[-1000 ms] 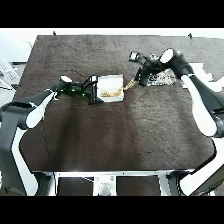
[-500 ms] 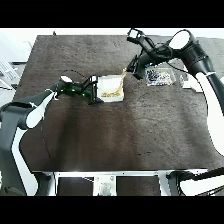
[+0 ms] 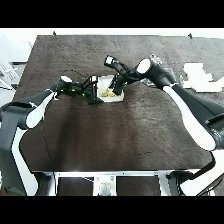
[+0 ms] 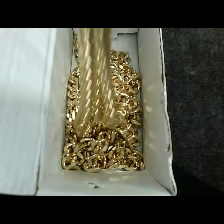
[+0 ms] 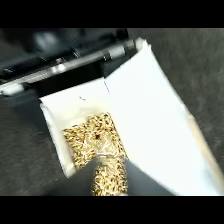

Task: Fold the box and place the chain.

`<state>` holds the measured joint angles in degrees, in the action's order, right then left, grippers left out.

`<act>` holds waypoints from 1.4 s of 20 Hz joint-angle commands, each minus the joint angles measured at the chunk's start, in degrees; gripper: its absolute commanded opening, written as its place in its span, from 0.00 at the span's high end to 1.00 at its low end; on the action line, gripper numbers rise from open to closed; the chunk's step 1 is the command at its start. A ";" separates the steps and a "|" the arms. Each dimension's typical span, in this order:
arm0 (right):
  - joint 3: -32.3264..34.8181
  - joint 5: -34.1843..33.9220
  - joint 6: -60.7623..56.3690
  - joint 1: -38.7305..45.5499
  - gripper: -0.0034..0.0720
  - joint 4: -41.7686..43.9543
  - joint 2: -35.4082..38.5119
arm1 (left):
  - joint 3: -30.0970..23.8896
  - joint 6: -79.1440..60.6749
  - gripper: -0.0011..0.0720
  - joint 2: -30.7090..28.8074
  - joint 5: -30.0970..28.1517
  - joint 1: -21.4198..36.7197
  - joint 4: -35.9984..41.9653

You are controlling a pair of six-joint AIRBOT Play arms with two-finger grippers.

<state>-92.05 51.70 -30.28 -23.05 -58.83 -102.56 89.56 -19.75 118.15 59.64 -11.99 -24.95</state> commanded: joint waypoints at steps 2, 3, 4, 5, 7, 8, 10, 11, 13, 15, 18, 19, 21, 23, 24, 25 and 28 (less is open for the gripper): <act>0.50 -3.91 0.44 -0.37 0.19 -0.07 -1.38 | 0.00 0.00 0.42 -0.04 0.00 0.02 -0.02; 0.33 -3.91 0.42 -0.02 0.19 -0.44 0.22 | 0.00 0.00 0.42 -0.04 0.00 0.02 -0.02; 0.31 -3.93 -0.07 0.31 0.19 -0.52 2.43 | 0.00 0.00 0.42 -0.04 0.02 0.02 -0.02; 0.31 -3.89 -0.33 0.79 0.19 -0.55 5.14 | 0.00 0.00 0.42 -0.04 0.00 0.02 -0.02; 0.33 -3.93 -1.22 2.47 0.19 -0.50 10.95 | 0.00 0.00 0.42 -0.04 -0.02 0.02 -0.02; 0.33 -4.46 -1.25 3.67 0.19 -0.46 13.35 | 0.00 0.00 0.42 -0.04 -0.02 0.02 -0.02; 0.35 -8.94 -1.22 7.17 0.23 2.58 15.52 | 0.00 0.00 0.42 -0.04 0.00 0.02 -0.02; 0.35 -10.69 -0.50 9.14 0.49 5.57 15.23 | 0.00 -0.02 0.42 -0.04 0.00 0.02 -0.02; 0.00 -12.20 1.49 13.62 0.71 14.32 12.63 | 0.00 0.00 0.42 -0.04 -0.02 0.02 -0.02; -1.44 -9.33 4.72 17.03 0.77 23.85 8.44 | 0.00 0.00 0.42 -0.04 0.02 0.00 -0.02; -5.51 1.44 6.62 19.19 0.78 31.85 0.59 | 0.00 0.00 0.42 -0.04 0.00 0.02 -0.02; -6.60 3.32 6.78 19.02 0.78 31.82 -1.64 | 0.00 -0.02 0.42 -0.04 -0.02 0.02 -0.02; -7.54 3.67 6.80 18.18 0.82 31.85 -4.63 | 0.00 0.00 0.42 -0.04 0.00 0.02 -0.02; -8.41 4.04 6.78 17.38 0.87 31.85 -6.80 | 0.00 -0.02 0.42 -0.04 0.00 0.02 -0.02; -8.74 4.52 6.80 17.18 0.87 31.76 -7.39 | 0.00 0.00 0.42 -0.04 -0.02 0.02 -0.02; -9.09 5.18 6.78 16.96 0.87 31.63 -7.80 | 0.00 0.00 0.42 -0.04 -0.02 0.02 -0.02; -9.29 6.64 6.69 15.06 0.95 27.98 -7.85 | 0.00 -0.02 0.42 -0.04 0.00 0.02 -0.02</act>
